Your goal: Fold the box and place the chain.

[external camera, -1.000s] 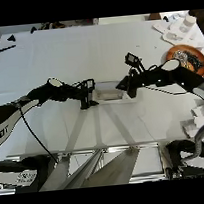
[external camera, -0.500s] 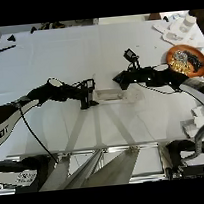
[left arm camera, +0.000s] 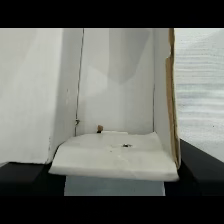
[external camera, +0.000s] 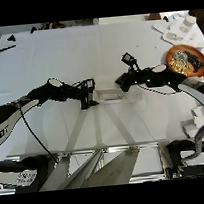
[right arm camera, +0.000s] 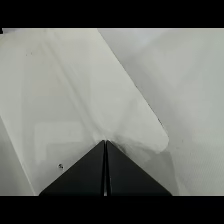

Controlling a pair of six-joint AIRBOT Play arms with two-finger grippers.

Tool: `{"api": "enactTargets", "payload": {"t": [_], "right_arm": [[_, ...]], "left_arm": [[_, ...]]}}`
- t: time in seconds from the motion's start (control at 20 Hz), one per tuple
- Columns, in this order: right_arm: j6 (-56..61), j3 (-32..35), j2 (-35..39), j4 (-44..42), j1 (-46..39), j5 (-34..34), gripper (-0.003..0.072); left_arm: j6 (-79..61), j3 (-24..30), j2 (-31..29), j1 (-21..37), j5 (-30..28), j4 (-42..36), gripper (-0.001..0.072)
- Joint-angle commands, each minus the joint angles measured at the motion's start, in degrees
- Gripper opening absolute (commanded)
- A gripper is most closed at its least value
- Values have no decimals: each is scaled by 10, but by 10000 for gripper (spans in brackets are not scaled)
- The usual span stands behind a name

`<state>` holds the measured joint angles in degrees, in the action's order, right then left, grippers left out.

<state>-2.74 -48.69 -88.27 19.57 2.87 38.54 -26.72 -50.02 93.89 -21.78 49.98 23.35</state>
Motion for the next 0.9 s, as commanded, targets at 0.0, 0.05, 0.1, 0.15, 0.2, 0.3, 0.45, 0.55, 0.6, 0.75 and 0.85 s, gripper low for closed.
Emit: {"api": "enactTargets", "payload": {"t": [0.0, 0.05, 0.1, 0.15, 0.2, 0.3, 0.45, 0.55, 0.6, 0.75, 0.85], "right_arm": [[9, 0, 17, 19, 0, 7, 13], [10, 0, 32, 28, 0, 14, 13], [15, 0, 50, 42, 0, 22, 13], [15, 0, 70, 56, -1, 30, 18], [30, 0, 91, 71, -2, 35, 18], [51, 0, 129, 105, -12, 51, 18], [62, 2, 176, 184, -31, 113, 22], [61, 7, 193, 235, -34, 133, 152], [48, 16, 198, 244, -33, 133, 238], [-53, 61, 205, 265, -28, 128, 282], [-82, 80, 200, 264, -28, 103, 282]], "left_arm": [[0, 0, 0, 0, 0, 0, 318], [0, 0, 0, 0, 0, 0, 318], [0, 0, 0, 0, 0, 0, 318], [0, 0, 0, 0, 0, 1, 318], [0, 0, 0, 0, 0, 0, 318], [0, 0, 0, 0, -1, 0, 318], [0, 0, 0, 0, 0, 0, 318], [0, 0, 0, 0, 0, 0, 318], [0, 0, 0, 0, 0, 0, 318], [0, 0, 0, 0, 0, 0, 318], [0, 0, 0, 0, 0, 0, 318]]}}
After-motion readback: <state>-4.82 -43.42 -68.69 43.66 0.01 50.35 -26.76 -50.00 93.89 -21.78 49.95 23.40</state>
